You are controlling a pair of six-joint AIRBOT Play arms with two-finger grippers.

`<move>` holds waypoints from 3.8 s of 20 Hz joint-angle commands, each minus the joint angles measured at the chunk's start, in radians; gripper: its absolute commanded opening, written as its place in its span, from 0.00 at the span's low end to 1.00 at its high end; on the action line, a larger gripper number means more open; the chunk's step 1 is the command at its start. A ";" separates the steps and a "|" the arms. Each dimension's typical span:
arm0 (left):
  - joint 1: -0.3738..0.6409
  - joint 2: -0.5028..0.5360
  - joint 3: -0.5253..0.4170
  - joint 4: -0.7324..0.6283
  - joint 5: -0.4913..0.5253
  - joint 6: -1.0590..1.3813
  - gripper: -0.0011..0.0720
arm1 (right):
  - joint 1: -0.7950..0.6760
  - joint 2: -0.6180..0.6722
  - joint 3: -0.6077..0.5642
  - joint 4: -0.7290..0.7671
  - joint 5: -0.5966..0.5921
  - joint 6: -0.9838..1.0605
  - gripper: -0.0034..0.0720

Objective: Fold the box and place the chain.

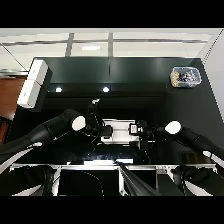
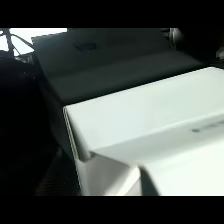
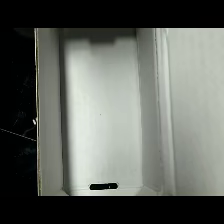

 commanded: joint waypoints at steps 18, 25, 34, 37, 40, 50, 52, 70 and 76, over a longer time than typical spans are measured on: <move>-0.140 -0.138 0.155 0.296 -0.161 -0.346 0.32 | 0.001 0.000 0.000 0.000 0.000 0.000 0.58; -0.146 -0.159 0.156 0.304 -0.161 -0.418 0.33 | 0.001 0.000 0.000 0.000 -0.001 0.000 0.58; -0.146 -0.159 0.156 0.302 -0.162 -0.442 0.32 | 0.001 0.000 0.000 0.000 0.000 0.000 0.58; -0.146 -0.159 0.156 0.304 -0.163 -0.442 0.32 | 0.001 0.000 0.000 0.000 0.000 0.000 0.58; -0.146 -0.160 0.156 0.319 -0.167 -0.443 0.32 | 0.001 0.000 0.000 0.000 0.000 0.000 0.58; -0.146 -0.167 0.156 0.338 -0.177 -0.476 0.32 | 0.001 0.000 0.000 0.000 -0.001 0.000 0.58; -0.146 -0.168 0.156 0.340 -0.181 -0.488 0.32 | 0.001 0.000 0.000 0.000 -0.001 0.000 0.58; -0.151 -0.170 0.206 0.377 -0.211 -0.500 0.14 | 0.001 0.000 0.000 0.000 0.000 0.000 0.58; -0.161 -0.173 0.206 0.377 -0.219 -0.501 0.20 | 0.001 0.000 0.000 0.000 0.000 0.000 0.58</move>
